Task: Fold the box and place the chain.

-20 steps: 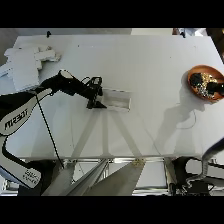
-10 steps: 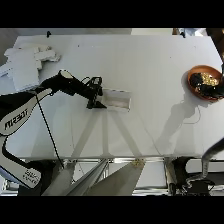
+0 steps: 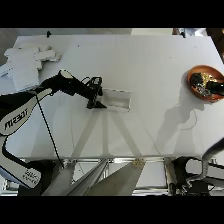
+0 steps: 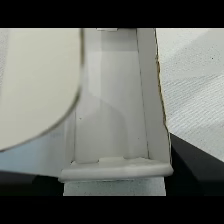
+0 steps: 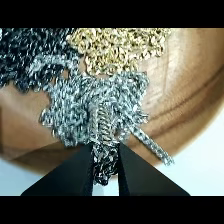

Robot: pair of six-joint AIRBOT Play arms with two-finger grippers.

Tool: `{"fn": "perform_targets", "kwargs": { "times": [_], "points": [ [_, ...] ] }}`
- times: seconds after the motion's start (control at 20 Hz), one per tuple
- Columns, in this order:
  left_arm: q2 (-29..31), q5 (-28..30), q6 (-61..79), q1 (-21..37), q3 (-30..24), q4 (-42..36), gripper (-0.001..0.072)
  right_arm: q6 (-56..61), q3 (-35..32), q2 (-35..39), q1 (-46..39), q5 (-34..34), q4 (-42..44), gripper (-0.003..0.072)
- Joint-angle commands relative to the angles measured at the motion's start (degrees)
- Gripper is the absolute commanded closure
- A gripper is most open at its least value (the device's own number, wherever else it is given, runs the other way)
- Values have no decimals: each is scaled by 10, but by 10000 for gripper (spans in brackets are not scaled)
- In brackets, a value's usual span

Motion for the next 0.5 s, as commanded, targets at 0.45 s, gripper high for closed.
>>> {"fn": "perform_targets", "kwargs": {
  "times": [0.45],
  "points": [
    [0, 0, 0, 0, 0, 0, 204, -121, 0, 134, 118, 276, 102, 681]
  ]
}}
